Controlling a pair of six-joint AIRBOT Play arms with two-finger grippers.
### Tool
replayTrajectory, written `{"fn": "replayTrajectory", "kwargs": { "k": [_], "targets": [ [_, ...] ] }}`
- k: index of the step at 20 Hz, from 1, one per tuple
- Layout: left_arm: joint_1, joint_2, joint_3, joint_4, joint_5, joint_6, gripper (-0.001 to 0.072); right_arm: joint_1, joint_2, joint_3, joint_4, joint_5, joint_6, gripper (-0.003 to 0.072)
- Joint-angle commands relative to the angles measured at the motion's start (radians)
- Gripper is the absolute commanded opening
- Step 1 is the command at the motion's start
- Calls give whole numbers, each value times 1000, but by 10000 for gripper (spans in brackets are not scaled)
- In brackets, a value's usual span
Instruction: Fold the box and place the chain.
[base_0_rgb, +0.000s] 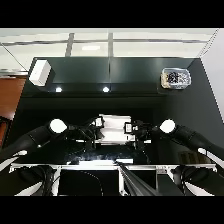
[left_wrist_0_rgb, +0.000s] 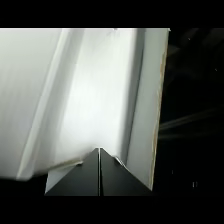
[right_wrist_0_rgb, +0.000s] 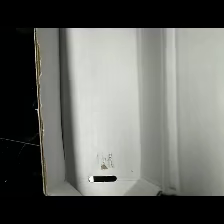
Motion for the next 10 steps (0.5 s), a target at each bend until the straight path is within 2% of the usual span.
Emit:
{"fn": "replayTrajectory", "kwargs": {
  "k": [1, 2, 4, 7, 9, 10],
  "targets": [
    [130, 93, 89, 446, -184, -408, 26, 0, 0, 1, 0, 0, -1, 461],
    [211, 143, 113, 539, -267, -494, 26, 0, 0, 1, 0, 0, -1, 462],
    [399, 224, 119, 588, -353, -595, 27, 0, 0, 1, 0, 0, -1, 462],
    [705, 253, 84, 531, -425, -819, 27, 0, 0, 1, 0, 0, -1, 462],
    [835, 233, 19, 438, -434, -913, 25, 0, 0, 1, 0, 0, -1, 461],
    [876, 222, -32, 357, -419, -1046, 26, 0, 0, 1, 0, 0, -1, 461]
  ]
}}
